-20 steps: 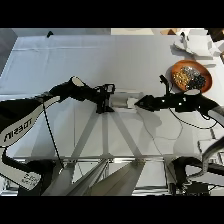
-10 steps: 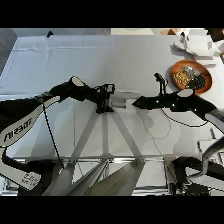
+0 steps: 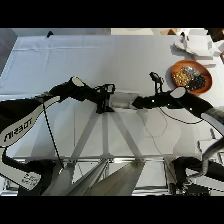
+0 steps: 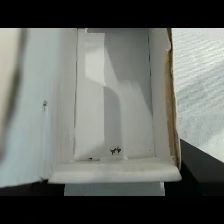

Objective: Fold the box and place the chain.

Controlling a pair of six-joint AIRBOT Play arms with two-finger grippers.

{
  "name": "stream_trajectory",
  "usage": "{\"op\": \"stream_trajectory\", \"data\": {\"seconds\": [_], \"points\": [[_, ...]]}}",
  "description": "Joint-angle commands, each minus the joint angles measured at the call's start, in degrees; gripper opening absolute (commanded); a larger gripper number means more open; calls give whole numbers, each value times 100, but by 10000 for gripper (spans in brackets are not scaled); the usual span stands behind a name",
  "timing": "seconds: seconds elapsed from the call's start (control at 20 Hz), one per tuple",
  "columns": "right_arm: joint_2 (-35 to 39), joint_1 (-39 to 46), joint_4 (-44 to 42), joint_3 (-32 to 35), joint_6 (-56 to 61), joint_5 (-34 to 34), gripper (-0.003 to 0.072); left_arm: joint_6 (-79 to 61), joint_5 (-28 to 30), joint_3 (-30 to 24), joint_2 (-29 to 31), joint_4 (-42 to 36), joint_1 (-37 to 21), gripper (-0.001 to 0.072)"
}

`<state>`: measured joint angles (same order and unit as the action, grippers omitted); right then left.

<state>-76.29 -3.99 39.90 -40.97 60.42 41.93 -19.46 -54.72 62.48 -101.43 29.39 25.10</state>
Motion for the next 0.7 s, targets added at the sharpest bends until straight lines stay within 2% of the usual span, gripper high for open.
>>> {"op": "stream_trajectory", "data": {"seconds": [0.0, 0.1, 0.3, 0.5, 0.55, 0.65], "points": [[4, -269, 260, -345, 153, 162, 631, 2, 4, 0, 0, 0, 0, 188], [4, -431, 776, -520, 527, 177, 641, 2, 4, 0, 2, 0, 0, 188], [2, -752, 3008, -750, 2732, 238, 641, 2, 4, 0, 0, -2, 0, 188], [-2, -1099, 3895, -761, 3530, 219, 639, 2, 2, 0, 0, -2, 0, 188], [-2, -1178, 4118, -761, 3770, 195, 630, 2, 4, 0, 0, -2, 0, 188], [-2, -1353, 4690, -761, 4476, 160, 554, 2, 2, 0, 2, 0, 0, 188]]}}
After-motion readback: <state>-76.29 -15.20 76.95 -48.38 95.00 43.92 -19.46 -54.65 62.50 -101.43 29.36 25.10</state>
